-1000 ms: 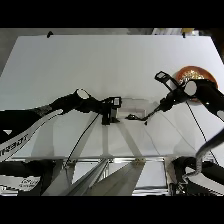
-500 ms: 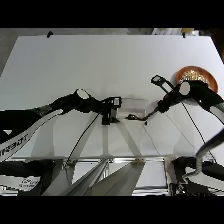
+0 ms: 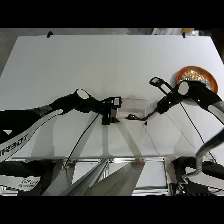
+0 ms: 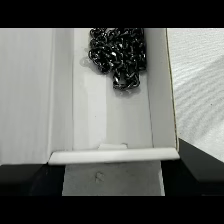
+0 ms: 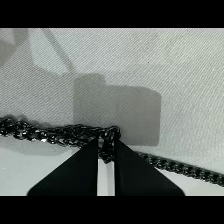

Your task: Fold the box and place the chain.

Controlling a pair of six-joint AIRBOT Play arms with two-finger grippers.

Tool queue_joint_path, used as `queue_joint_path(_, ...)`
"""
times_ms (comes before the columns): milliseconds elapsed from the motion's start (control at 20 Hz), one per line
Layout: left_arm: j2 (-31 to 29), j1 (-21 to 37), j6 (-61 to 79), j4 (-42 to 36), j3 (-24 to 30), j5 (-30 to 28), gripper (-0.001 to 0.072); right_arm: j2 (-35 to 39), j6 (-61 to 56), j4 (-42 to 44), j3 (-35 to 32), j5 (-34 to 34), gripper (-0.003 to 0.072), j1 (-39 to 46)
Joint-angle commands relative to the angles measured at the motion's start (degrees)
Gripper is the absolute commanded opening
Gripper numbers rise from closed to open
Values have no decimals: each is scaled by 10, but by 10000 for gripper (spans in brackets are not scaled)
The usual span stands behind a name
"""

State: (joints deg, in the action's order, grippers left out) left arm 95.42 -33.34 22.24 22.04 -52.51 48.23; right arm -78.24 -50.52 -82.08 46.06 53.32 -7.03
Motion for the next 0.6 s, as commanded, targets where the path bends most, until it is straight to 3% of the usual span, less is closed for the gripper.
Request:
queue_joint_path(0,0,0,0,0,0,0,270,-3,0,-2,-1,0,22,0)
queue_joint_path(350,0,0,0,0,0,0,270,122,-7,8,-1,37,21,0)
queue_joint_path(550,0,0,0,-2,0,0,270,221,-5,90,-1,83,21,-1)
